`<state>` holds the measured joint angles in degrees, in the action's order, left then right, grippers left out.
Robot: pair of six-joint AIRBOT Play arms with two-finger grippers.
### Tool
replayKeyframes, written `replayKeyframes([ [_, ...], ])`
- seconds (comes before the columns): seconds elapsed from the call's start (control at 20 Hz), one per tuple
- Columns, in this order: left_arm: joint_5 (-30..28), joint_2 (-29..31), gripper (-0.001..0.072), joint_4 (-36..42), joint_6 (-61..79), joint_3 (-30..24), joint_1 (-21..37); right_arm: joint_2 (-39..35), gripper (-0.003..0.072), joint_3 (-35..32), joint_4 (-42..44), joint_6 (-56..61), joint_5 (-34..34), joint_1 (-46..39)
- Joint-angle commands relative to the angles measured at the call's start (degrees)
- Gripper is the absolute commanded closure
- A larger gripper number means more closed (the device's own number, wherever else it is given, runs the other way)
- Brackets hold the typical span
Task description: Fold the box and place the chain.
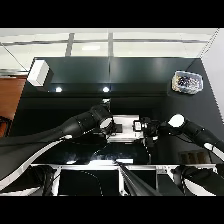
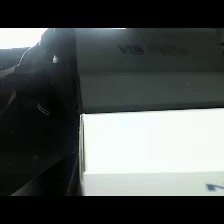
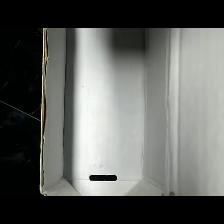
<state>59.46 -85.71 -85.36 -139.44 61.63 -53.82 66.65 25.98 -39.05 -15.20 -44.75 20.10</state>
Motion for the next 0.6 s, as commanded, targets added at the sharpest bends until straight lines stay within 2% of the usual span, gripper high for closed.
replayKeyframes([
  [0.0,2.64,-0.09,0.0413,-1.68,-0.07,0.46,0.00,0.02,0.0495,0.02,0.00,0.00,-0.02,0.02],
  [0.55,2.56,-0.46,0.0435,-2.84,-0.55,0.48,-0.11,0.02,0.0495,0.02,0.00,0.00,0.00,0.02],
])
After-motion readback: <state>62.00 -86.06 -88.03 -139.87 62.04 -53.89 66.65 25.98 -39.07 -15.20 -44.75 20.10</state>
